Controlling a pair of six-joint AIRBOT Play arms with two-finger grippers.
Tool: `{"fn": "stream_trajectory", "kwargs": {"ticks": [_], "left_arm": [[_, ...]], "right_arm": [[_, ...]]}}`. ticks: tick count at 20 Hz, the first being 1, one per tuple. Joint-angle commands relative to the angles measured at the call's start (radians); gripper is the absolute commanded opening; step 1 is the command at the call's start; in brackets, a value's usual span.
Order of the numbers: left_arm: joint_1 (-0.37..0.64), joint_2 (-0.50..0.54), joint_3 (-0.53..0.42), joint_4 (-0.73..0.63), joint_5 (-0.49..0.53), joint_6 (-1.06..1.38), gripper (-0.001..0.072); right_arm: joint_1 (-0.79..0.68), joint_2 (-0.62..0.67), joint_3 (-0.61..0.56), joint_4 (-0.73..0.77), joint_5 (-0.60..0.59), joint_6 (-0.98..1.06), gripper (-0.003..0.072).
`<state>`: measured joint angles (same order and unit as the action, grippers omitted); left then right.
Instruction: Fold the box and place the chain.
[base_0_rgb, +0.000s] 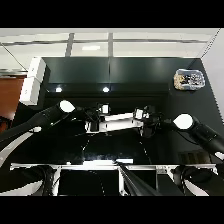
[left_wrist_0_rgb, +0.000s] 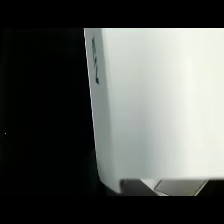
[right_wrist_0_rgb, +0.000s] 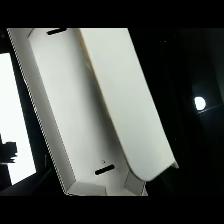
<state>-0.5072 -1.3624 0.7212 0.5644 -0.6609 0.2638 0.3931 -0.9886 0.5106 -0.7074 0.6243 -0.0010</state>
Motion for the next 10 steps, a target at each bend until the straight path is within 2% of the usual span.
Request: {"fn": "stream_trajectory", "kwargs": {"ticks": [1,3,7,10], "left_arm": [[0.000,0.000,0.000,0.000,0.000,0.002,0.0030],[0.000,0.000,0.000,0.001,-0.001,0.002,0.0030],[0.000,0.000,0.000,0.000,-0.002,0.002,0.0030],[0.000,0.000,0.000,0.001,-0.002,0.002,0.0030]], "right_arm": [[-0.032,-0.006,0.004,0.096,-0.001,-0.034,0.0692],[-0.030,-0.009,0.004,0.139,-0.001,-0.131,0.0692],[-0.055,-0.037,0.004,0.139,0.006,-0.153,0.0692],[-0.062,-0.051,0.004,0.103,0.060,-0.187,0.0692]]}}
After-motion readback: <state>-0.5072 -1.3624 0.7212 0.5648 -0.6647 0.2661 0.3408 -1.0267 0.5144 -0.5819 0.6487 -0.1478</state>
